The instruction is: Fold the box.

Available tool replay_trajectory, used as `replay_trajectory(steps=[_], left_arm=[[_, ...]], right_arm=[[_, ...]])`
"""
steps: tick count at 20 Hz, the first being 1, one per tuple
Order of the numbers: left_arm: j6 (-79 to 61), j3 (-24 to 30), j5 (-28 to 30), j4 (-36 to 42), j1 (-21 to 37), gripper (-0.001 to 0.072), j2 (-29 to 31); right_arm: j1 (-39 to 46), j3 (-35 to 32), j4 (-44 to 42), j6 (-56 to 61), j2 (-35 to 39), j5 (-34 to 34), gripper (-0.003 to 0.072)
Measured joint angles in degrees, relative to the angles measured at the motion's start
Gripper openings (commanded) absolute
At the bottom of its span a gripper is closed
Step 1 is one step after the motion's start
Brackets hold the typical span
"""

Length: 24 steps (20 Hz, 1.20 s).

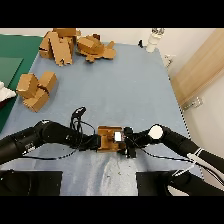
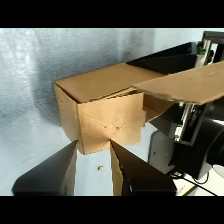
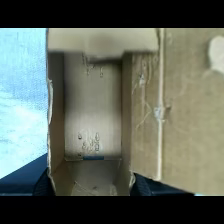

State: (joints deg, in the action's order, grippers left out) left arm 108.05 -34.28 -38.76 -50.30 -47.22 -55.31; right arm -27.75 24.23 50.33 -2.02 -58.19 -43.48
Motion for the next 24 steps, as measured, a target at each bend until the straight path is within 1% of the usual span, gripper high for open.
replay_trajectory(steps=[2, 3, 4, 11, 12, 15, 17, 20, 24], left_arm=[[1.11, -1.77, -0.74, -0.24, -0.35, 0.0289, -1.81], [1.68, -2.36, -1.18, -0.35, -0.42, 0.0266, -2.56], [2.56, -2.86, -1.53, -0.46, -0.57, 0.0225, -3.19], [5.14, -3.93, -1.25, -1.33, -0.94, 0.0231, -4.63], [5.03, -4.0, -1.11, -1.46, -0.98, 0.0255, -4.7], [2.36, -4.04, -1.31, -2.56, -0.98, 0.0254, -4.7], [4.24, -4.11, -2.64, -7.61, -1.01, 0.0255, -4.7], [10.75, -4.33, -6.38, -15.37, -1.05, 0.0255, -4.57], [14.67, -5.75, -8.02, -21.38, -2.47, 0.0255, -4.57]], right_arm=[[0.0, 0.0, 0.0, 0.02, 0.0, 0.0, 0.0563], [0.0, 0.0, 0.02, 0.02, 0.0, 0.0, 0.0563], [0.0, 0.0, 0.0, 0.04, 0.0, 0.0, 0.0563], [0.02, -0.02, 0.0, 0.07, 0.0, 0.0, 0.0563], [0.0, -0.02, 0.0, 0.07, 0.0, 0.0, 0.0562], [0.0, -0.02, 0.02, 0.04, 0.0, 0.0, 0.0563], [0.0, 0.0, 0.0, -0.07, 0.0, 0.0, 0.0563], [0.0, 0.0, 0.02, -0.09, 0.0, 0.0, 0.0563], [0.0, 0.0, 0.0, -0.04, 0.0, 0.0, 0.0563]])
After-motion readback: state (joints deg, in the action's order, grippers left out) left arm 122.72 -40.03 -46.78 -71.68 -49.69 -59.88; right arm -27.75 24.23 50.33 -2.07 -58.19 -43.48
